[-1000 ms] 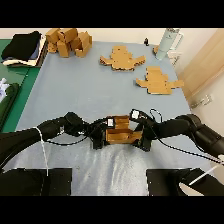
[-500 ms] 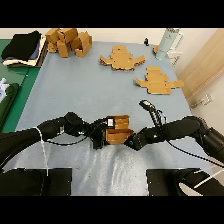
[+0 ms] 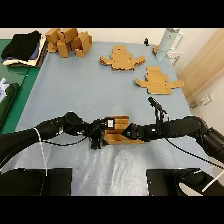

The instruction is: Fold the box.

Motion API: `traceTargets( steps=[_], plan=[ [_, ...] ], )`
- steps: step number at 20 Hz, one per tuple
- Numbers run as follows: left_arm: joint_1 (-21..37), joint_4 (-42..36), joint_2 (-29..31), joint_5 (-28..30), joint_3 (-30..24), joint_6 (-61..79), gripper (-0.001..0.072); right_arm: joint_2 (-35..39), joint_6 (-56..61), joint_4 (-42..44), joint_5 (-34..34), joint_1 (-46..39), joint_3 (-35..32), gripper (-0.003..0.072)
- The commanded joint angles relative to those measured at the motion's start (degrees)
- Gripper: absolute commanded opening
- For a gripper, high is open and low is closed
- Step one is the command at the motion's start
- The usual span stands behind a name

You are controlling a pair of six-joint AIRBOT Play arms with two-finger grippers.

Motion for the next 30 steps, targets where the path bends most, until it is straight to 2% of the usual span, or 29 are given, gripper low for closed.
traceTargets(
  steps=[1, 5, 7, 10, 14, 15, 16, 17, 21, 24, 30],
  plan=[
    [0.02, 7.02, 0.66, 0.13, 0.28, -6.05, 0.0437, 0.07, 2.08, 0.37, 1.92, 0.07, 0.02, 0.0699],
    [0.0, 9.2, 0.63, 0.02, 0.59, -9.01, 0.0437, 0.07, 2.05, 0.35, 2.8, 0.07, 0.02, 0.0693],
    [0.0, 9.2, 0.63, -0.46, 0.59, -8.98, 0.0437, 0.07, 2.03, 0.35, 3.3, 0.07, 0.02, 0.0627],
    [-0.15, 9.01, 0.37, -0.87, 0.57, -8.96, 0.0437, 0.07, 2.01, 0.37, 4.28, 0.07, 0.02, 0.0607],
    [-0.9, 8.17, -0.57, -0.92, 0.57, -8.37, 0.0437, -0.68, 1.55, 0.37, 4.59, 0.09, 0.02, 0.0347],
    [-0.96, 8.17, -0.74, -1.01, 0.57, -8.31, 0.0437, -1.27, 1.18, 0.55, 4.61, 0.33, 0.02, 0.0178],
    [-0.94, 8.17, -0.79, -0.94, 0.59, -8.31, 0.0437, -2.1, 0.39, 0.59, 5.35, 1.07, 0.02, 0.0049],
    [-0.94, 8.17, -0.79, -0.94, 0.57, -8.33, 0.0437, -3.15, -0.39, 0.9, 6.91, 1.9, 0.07, 0.0014],
    [-0.94, 8.17, -0.79, -0.96, 0.57, -8.35, 0.0437, -9.73, -4.26, 1.38, 14.73, 5.62, 4.0, 0.0006],
    [-0.94, 8.15, -0.79, -0.98, 0.57, -8.35, 0.0437, -16.76, -6.8, 0.96, 17.53, 5.73, 8.41, 0.0006],
    [-0.94, 8.15, -0.79, -0.96, 0.57, -8.39, 0.0437, -29.18, -8.31, 0.31, 18.14, 5.9, 10.08, 0.0005]
  ],
)
